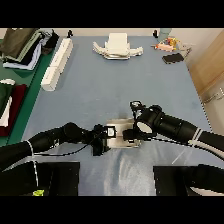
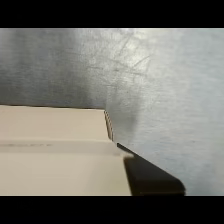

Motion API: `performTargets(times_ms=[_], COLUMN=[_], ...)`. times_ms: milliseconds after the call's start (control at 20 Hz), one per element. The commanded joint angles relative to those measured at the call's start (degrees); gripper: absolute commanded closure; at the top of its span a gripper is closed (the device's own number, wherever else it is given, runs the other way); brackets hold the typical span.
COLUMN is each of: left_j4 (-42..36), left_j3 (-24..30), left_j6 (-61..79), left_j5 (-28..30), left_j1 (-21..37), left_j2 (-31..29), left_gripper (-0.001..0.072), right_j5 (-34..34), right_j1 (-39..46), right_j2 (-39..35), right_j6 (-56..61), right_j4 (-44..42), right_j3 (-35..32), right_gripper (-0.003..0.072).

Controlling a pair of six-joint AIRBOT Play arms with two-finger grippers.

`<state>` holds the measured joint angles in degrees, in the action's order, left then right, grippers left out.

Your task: Fold the box.

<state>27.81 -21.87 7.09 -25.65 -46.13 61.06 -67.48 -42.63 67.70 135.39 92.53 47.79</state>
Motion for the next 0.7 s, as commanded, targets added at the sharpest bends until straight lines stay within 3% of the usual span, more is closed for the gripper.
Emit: performTargets(times_ms=[0,200,250,350,400,650], left_j4=[0.0,0.0,0.0,0.0,0.0,0.0], left_j3=[0.02,0.02,0.02,0.02,0.02,0.02], left_j6=[-0.04,-0.04,-0.04,-0.04,-0.04,-0.02], left_j5=[0.0,0.0,0.0,0.0,0.0,0.0], left_j1=[0.04,0.04,0.04,0.04,0.04,0.04], left_j2=[0.02,0.02,0.02,0.02,0.02,0.02], left_gripper=[0.0306,0.0306,0.0306,0.0306,0.0306,0.0306], right_j5=[-4.13,-8.2,-9.03,-10.47,-11.72,-10.1], right_j1=[0.04,0.17,0.17,0.63,2.05,17.75], right_j2=[-2.1,-7.02,-8.59,-11.08,-11.72,-9.49], right_j6=[-0.96,-3.08,-4.24,-7.28,-9.25,-23.56], right_j4=[1.49,4.85,4.72,5.33,5.55,2.21], right_j3=[1.44,4.24,4.96,5.27,5.27,4.7], right_gripper=[0.0233,0.0255,0.0345,0.0631,0.0683,0.0683])
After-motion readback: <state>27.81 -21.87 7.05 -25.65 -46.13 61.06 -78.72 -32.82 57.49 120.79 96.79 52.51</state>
